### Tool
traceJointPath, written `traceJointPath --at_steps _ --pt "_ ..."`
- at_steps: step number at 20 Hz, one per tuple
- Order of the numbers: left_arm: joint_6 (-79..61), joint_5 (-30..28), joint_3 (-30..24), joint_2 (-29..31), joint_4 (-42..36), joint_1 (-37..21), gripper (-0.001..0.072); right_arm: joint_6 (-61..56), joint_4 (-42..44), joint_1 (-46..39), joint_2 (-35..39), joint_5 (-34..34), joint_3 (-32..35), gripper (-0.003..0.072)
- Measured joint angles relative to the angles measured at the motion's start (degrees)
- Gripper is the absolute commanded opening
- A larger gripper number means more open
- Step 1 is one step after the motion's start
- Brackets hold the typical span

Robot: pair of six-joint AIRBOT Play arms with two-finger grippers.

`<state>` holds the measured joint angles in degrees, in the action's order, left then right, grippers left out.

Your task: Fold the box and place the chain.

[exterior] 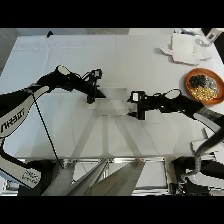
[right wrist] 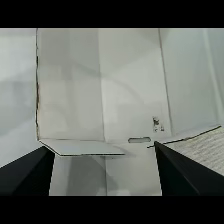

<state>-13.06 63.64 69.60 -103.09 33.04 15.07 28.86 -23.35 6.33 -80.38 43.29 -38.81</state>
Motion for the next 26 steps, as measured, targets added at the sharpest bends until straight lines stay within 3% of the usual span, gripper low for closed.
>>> traceJointPath --at_steps 8,14,26 --pt "0.00 -0.02 0.00 0.00 0.00 0.00 0.0013 -3.98 1.11 0.00 -0.13 -0.46 0.00 0.0686" --pt "0.02 -0.09 0.00 0.00 -0.04 0.00 0.0013 -10.91 1.38 0.00 -0.20 -3.19 0.00 0.0686" --pt "0.00 0.04 0.00 0.00 -0.04 0.00 0.0013 -27.69 1.14 0.00 -0.20 -2.51 0.02 0.0686"
